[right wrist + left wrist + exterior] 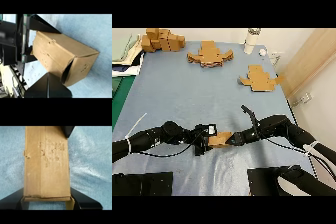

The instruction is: Fold the box.

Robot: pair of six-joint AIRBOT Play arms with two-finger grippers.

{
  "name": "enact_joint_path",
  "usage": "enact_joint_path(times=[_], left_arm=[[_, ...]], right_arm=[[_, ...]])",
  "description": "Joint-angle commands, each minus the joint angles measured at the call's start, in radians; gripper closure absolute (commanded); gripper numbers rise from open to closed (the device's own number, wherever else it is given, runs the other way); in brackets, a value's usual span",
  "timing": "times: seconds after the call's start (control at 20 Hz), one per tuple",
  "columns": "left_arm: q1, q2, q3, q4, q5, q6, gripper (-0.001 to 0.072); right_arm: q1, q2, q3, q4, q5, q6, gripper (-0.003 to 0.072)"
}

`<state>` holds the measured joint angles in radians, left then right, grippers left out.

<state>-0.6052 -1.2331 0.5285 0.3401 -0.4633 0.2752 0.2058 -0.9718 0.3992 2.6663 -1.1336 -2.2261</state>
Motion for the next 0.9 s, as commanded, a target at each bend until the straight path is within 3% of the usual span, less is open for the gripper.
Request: enact_joint_path(times=[0.0,0.85], left_arm=[[0.000,0.000,0.000,0.000,0.000,0.000,0.0287],[0.000,0.000,0.000,0.000,0.000,0.000,0.0287]], right_arm=[[0.000,0.000,0.000,0.011,0.006,0.000,0.0687],[0.000,-0.035,-0.002,0.003,0.024,-0.008,0.0687]])
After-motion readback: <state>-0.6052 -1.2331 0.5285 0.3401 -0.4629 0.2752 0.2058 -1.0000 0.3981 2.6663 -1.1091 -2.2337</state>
